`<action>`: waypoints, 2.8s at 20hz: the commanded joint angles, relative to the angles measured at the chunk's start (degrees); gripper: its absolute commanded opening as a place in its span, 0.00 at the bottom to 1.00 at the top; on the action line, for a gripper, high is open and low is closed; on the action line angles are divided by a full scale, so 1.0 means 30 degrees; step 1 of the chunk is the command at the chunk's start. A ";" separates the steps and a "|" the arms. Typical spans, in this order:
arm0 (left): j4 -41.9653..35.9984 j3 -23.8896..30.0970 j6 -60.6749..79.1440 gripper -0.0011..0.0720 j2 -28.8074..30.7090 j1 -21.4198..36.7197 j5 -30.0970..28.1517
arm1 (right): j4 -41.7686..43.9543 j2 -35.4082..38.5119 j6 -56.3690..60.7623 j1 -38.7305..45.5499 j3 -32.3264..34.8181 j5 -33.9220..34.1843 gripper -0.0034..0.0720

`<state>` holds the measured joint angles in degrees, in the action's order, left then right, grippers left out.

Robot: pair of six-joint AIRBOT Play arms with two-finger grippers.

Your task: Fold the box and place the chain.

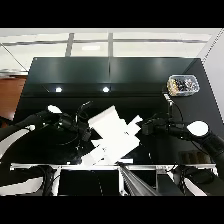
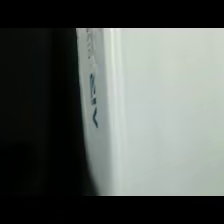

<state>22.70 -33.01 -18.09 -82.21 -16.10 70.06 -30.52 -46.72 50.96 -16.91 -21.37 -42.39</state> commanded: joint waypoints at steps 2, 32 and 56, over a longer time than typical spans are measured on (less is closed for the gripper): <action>0.0597 -0.0328 0.0036 0.05 -0.0007 -0.0124 0.0255 | 0.0007 0.0015 0.0000 0.0000 -0.0007 0.0000 0.08; 0.8845 -0.0066 0.4976 0.05 0.5836 -0.7002 -1.0790 | -0.8925 0.0007 -0.5595 0.4073 -0.3468 -0.4291 0.99; 0.8743 0.0007 0.2404 0.05 0.4182 -0.6972 -1.0331 | -0.8823 -0.0233 -1.1446 -0.2149 -0.0918 -0.4940 0.99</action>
<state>48.97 -33.01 -10.90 -69.65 -36.97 38.81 -57.21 -47.20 17.04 -22.90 -24.53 -57.23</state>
